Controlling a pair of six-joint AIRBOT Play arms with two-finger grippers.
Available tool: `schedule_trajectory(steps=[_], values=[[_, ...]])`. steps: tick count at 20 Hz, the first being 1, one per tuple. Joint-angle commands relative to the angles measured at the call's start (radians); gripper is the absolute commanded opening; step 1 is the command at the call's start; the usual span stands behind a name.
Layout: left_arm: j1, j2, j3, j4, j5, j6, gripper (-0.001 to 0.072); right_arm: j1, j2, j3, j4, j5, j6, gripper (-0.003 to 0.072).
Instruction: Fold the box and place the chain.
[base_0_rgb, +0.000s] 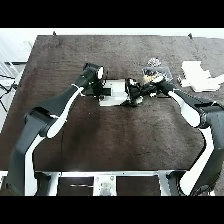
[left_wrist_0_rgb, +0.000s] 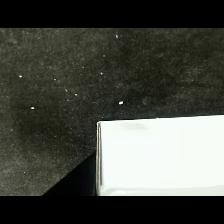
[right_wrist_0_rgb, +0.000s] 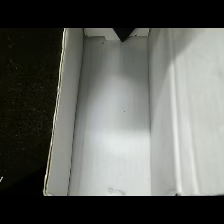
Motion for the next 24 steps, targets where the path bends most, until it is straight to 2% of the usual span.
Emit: schedule_trajectory(steps=[1, 4, 5, 6, 7, 12, 19, 21, 24], values=[[0.001, 0.000, 0.000, 0.011, -0.007, 0.013, 0.0047, -0.001, 0.000, 0.000, -0.001, -0.001, 0.000, 0.0578], [0.001, 0.006, 0.000, 0.010, -0.009, 0.010, 0.0058, -0.001, 0.000, 0.000, -0.001, -0.001, 0.000, 0.0578], [0.001, 0.011, 0.000, 0.003, -0.003, 0.010, 0.0235, -0.001, 0.000, 0.000, -0.001, -0.001, 0.000, 0.0578], [0.001, 0.013, 0.000, -0.005, -0.002, 0.010, 0.0372, -0.001, 0.000, 0.000, -0.001, -0.001, 0.000, 0.0578], [0.001, 0.019, 0.000, -0.007, -0.003, 0.013, 0.0422, -0.001, 0.000, 0.000, -0.001, -0.001, 0.000, 0.0578], [0.002, 0.069, 0.000, -0.019, -0.023, 0.039, 0.0431, -0.001, 0.000, 0.000, -0.001, -0.001, 0.000, 0.0578], [0.014, 0.166, -0.004, -0.029, -0.116, 0.148, 0.0428, -0.001, 0.000, 0.000, -0.001, -0.001, 0.000, 0.0577], [0.019, 0.207, -0.006, -0.027, -0.134, 0.181, 0.0295, -0.001, 0.000, 0.000, -0.001, -0.001, 0.000, 0.0578], [0.018, 0.270, -0.013, -0.025, -0.145, 0.198, 0.0292, -0.001, 0.000, 0.000, -0.001, -0.001, 0.000, 0.0578]])
